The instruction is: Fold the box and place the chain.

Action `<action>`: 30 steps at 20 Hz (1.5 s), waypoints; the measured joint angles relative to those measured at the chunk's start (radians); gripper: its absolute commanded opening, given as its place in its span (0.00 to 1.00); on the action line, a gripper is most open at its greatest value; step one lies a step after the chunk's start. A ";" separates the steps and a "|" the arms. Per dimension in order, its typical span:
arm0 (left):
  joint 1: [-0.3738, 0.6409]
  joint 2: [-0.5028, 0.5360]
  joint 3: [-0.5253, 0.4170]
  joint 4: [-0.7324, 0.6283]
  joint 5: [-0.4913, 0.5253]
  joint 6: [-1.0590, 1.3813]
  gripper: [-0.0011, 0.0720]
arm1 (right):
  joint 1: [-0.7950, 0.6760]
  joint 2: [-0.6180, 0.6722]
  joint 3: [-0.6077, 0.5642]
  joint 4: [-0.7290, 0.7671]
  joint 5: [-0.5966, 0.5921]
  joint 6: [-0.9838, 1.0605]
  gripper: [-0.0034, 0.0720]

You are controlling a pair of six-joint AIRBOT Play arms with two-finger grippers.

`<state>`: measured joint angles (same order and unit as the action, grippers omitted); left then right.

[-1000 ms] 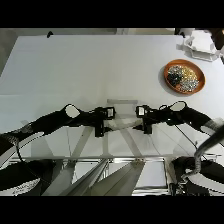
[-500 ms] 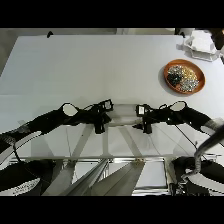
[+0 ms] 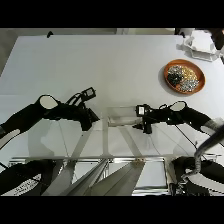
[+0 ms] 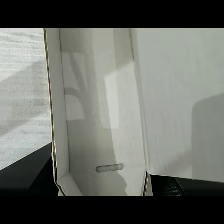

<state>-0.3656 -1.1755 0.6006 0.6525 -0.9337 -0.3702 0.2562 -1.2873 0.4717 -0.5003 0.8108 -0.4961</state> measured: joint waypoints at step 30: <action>0.242 -0.071 -0.128 -0.024 -0.132 -0.648 0.02 | 0.000 0.000 0.000 0.000 0.001 0.000 0.53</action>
<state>-0.1234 -1.2469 0.4725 0.6281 -1.0653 -1.0180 0.2562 -1.2873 0.4717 -0.4999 0.8116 -0.4957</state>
